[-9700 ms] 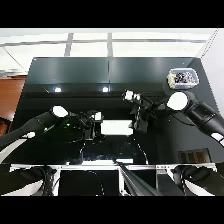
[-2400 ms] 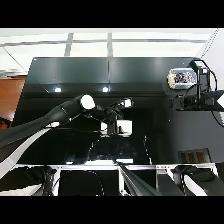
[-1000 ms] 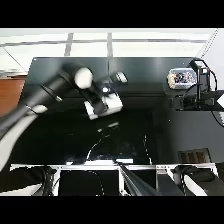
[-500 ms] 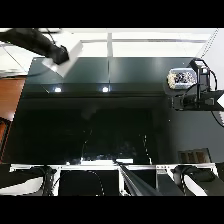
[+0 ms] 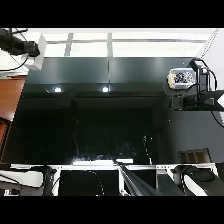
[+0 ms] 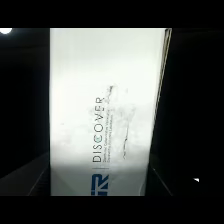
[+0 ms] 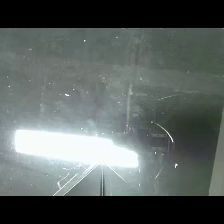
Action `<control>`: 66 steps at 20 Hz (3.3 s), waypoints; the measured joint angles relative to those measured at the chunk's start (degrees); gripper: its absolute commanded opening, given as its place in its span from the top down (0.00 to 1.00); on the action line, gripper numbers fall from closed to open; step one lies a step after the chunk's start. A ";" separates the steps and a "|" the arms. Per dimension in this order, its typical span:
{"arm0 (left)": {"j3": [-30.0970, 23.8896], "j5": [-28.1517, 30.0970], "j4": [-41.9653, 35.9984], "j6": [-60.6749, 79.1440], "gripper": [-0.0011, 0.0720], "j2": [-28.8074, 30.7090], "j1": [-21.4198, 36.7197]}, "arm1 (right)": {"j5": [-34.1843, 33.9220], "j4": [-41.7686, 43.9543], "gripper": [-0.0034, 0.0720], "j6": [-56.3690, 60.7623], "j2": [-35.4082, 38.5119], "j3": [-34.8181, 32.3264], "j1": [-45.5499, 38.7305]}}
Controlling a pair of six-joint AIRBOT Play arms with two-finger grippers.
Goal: Fold the box and place the chain.
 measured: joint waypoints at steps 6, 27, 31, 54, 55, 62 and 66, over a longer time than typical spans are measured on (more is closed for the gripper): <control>5.01 1.73 0.02 0.22 0.59 -10.88 6.60 | 1.42 0.37 0.94 -0.02 0.00 0.00 0.00; 14.88 -4.13 -0.22 2.19 0.20 -11.45 6.08 | 0.39 2.08 0.94 -0.04 0.00 0.00 0.00; 12.68 -10.75 -5.88 -1.79 0.95 -1.01 4.87 | 3.74 2.84 0.94 -0.61 0.63 0.13 0.26; -79.41 16.96 -3.10 -15.45 0.95 70.34 -22.91 | -30.53 -0.96 0.94 -3.82 12.87 -23.37 7.13; -81.64 17.51 -2.67 -15.82 0.95 71.01 -23.02 | -31.93 -1.27 0.94 -3.61 12.87 -25.14 7.08; -86.64 21.75 -1.84 -16.70 0.95 72.57 -23.26 | -33.24 -2.12 0.94 -2.75 12.92 -29.51 6.93; -87.06 22.45 -1.73 -16.85 0.95 72.74 -23.26 | -33.29 -2.16 0.94 -2.58 12.92 -29.90 6.93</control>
